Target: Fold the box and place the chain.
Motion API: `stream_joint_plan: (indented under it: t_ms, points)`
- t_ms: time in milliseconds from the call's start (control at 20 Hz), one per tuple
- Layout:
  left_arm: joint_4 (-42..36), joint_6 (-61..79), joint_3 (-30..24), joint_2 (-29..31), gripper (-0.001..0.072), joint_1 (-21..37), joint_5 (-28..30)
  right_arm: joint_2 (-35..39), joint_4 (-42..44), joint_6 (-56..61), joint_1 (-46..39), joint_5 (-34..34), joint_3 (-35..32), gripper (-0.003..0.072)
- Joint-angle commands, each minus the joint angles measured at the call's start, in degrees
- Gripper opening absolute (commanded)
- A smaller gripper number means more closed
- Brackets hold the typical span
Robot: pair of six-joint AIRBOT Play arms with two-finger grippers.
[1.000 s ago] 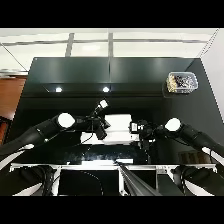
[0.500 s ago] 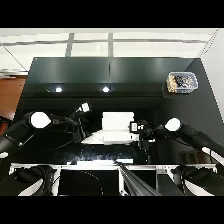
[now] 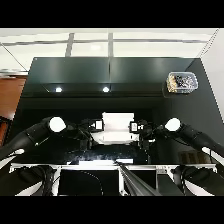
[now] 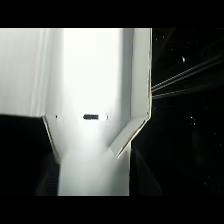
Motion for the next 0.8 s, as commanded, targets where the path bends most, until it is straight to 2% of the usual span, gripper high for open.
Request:
stream_joint_plan:
  t_ms: [0,50,100,150,300,500,750]
  points:
    - [-0.7,1.4,0.0,-1.6,0.0483,-1.8,3.3,0.0,0.0,0.0,0.0,0.0,0.0,0.0312]
    - [-0.7,1.4,0.0,-1.6,0.0466,-2.2,4.3,0.0,0.0,0.0,0.0,0.0,0.0,0.0312]
    - [-0.8,1.4,0.0,-1.6,0.0342,-2.5,4.8,0.0,0.0,0.0,0.0,0.0,0.0,0.0313]
    - [-0.7,1.4,0.0,-1.6,0.0272,-3.0,5.0,0.0,0.0,0.0,0.0,0.0,0.0,0.0313]
    - [-1.8,1.4,0.0,-1.6,0.0271,-4.0,5.7,0.0,0.0,0.0,0.0,0.0,0.0,0.0313]
    - [-7.5,1.4,0.0,-2.1,0.0273,-4.5,8.9,0.0,0.0,0.0,0.0,0.0,0.0,0.0313]
    - [-13.2,1.4,0.0,-3.6,0.0272,-4.7,8.7,0.0,0.0,0.0,0.0,0.0,0.0,0.0313]
